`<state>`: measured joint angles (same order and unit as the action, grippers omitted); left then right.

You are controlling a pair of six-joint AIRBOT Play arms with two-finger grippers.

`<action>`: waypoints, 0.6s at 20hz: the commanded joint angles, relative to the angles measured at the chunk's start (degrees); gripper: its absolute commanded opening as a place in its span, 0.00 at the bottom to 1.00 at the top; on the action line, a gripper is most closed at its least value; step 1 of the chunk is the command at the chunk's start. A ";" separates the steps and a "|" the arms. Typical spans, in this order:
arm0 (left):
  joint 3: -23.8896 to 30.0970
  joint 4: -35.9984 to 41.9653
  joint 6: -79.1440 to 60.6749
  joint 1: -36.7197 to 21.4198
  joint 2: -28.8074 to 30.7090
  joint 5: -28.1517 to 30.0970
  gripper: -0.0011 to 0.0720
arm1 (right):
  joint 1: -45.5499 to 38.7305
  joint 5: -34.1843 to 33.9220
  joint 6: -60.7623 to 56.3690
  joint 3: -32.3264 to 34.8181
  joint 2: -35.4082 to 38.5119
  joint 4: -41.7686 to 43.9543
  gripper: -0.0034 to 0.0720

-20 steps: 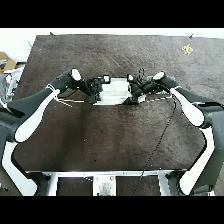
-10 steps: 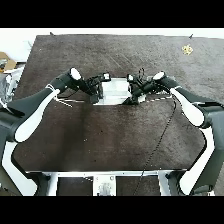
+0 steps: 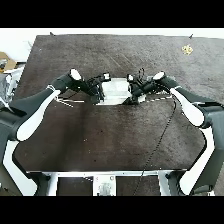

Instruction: Fold the box and place the chain.

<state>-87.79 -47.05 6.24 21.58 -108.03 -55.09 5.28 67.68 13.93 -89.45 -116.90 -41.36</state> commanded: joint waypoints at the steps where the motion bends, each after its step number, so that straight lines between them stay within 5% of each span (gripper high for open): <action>1: 0.07 4.68 -2.34 0.02 -0.33 2.14 0.24 | 0.00 0.04 -0.04 0.00 -0.04 0.02 0.63; 8: 0.07 3.91 -2.89 0.02 -1.14 1.53 0.31 | 0.00 0.04 -0.04 0.00 -0.02 0.02 0.63; 10: 0.07 3.61 -2.82 0.02 -1.16 1.03 0.71 | 0.02 0.04 -0.04 0.00 -0.04 0.02 0.63; 12: 0.07 2.67 -2.89 0.02 -1.16 0.48 0.99 | 0.02 0.04 -0.04 0.00 -0.04 0.02 0.63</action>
<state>-87.77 -43.16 3.49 21.65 -109.10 -54.00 5.28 67.70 13.91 -89.45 -116.90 -41.36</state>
